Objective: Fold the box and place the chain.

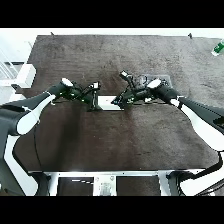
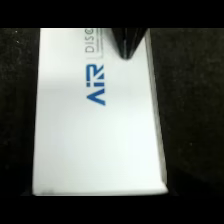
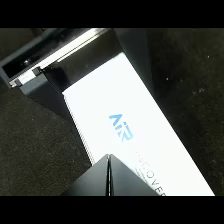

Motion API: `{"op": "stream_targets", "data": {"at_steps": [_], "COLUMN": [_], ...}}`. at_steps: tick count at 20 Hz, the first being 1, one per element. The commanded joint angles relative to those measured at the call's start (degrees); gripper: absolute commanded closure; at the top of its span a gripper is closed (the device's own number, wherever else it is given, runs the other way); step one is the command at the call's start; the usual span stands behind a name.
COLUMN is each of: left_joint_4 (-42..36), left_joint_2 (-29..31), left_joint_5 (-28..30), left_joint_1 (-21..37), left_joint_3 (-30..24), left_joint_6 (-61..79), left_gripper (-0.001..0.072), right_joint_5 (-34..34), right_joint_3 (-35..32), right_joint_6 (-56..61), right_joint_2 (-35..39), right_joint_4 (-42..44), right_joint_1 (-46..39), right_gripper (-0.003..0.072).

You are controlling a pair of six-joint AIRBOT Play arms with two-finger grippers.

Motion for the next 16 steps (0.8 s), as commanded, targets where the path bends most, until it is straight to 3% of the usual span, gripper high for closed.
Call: {"op": "stream_targets", "data": {"at_steps": [1, 7, 11, 16], "left_joint_4": [0.0, 0.0, -0.3, -0.4], "left_joint_2": [0.0, 0.0, 0.0, 0.0], "left_joint_5": [0.0, 0.0, 0.0, 0.0], "left_joint_1": [0.1, 0.1, 0.0, 0.0], "left_joint_3": [0.1, 0.1, 0.1, 0.1], "left_joint_6": [0.0, 0.0, 0.0, 0.0], "left_gripper": [0.0227, 0.0227, 0.0227, 0.0227], "right_joint_5": [-1.4, -1.9, -6.8, -10.2], "right_joint_3": [-1.0, -0.7, -3.0, -12.2], "right_joint_6": [2.9, 5.5, 7.3, 9.6], "right_joint_2": [-0.8, 3.6, 17.9, 36.3], "right_joint_4": [-3.4, -2.8, -2.8, -2.8], "right_joint_1": [0.9, 0.8, 0.6, -1.3], "right_gripper": [0.0677, 0.0678, 0.0678, 0.0677]}}
